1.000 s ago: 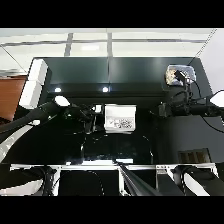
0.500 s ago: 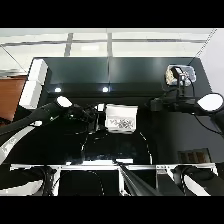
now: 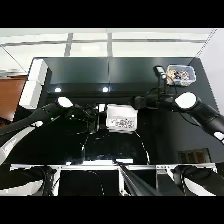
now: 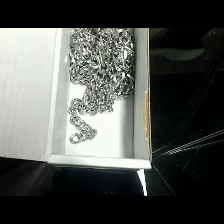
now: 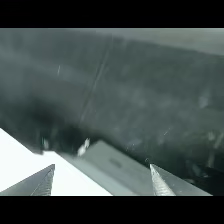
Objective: Fold the box and place the chain.
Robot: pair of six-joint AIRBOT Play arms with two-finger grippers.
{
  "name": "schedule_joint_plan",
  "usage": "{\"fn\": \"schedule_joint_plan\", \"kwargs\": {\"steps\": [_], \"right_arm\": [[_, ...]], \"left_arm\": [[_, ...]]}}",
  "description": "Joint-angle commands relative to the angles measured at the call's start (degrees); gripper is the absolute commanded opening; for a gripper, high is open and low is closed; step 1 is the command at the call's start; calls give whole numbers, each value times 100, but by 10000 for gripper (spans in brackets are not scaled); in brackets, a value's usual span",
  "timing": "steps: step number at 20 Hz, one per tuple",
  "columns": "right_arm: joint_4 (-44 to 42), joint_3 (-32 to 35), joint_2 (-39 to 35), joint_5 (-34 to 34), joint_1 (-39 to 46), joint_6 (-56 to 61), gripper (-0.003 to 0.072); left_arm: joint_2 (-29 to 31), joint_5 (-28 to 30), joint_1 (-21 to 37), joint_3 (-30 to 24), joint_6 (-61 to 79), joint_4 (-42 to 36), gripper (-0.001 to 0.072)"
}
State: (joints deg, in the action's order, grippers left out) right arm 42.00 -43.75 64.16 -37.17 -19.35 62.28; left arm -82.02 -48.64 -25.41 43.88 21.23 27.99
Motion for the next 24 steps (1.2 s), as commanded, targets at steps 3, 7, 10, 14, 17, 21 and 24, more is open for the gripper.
{"fn": "schedule_joint_plan", "kwargs": {"steps": [3,7,10,14,17,21,24], "right_arm": [[50,-192,79,-1513,-186,-2391,670],[387,-208,85,-1552,-341,-3080,670],[568,-205,127,-1180,-514,-3735,670],[568,-205,149,-1266,-608,-4221,670],[568,-205,153,-1318,-605,-4221,670],[566,-205,153,-1720,-608,-4330,670],[728,-205,162,-1606,-605,-4321,670]], "left_arm": [[0,15,-4,4,0,2,461],[0,15,-4,4,0,2,461],[0,15,-4,4,0,2,461],[0,15,-4,4,0,2,461],[0,15,-4,4,0,2,461],[0,15,-4,4,0,2,461],[0,15,-4,4,0,2,461]]}}
